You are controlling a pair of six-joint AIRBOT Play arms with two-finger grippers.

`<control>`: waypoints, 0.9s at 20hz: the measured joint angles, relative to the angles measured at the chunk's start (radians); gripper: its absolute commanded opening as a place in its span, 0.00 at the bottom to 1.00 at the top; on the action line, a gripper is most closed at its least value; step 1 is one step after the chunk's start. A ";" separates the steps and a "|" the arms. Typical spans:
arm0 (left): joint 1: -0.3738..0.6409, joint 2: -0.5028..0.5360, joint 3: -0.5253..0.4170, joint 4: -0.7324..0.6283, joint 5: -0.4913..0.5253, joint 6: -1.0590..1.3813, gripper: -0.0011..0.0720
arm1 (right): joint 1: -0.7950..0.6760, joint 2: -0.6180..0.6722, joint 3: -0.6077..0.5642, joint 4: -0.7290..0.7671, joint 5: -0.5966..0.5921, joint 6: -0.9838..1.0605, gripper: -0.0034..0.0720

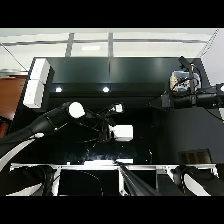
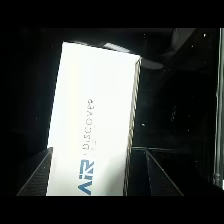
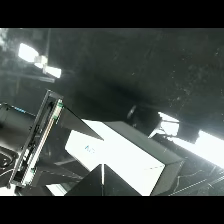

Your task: Fold the box and place the chain.

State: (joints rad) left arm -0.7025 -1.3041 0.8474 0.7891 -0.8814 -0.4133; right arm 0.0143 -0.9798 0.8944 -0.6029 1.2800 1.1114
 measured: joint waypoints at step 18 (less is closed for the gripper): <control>0.007 -0.038 0.030 0.011 -0.023 -0.006 0.97 | 0.000 0.000 0.000 -0.001 -0.002 -0.001 0.06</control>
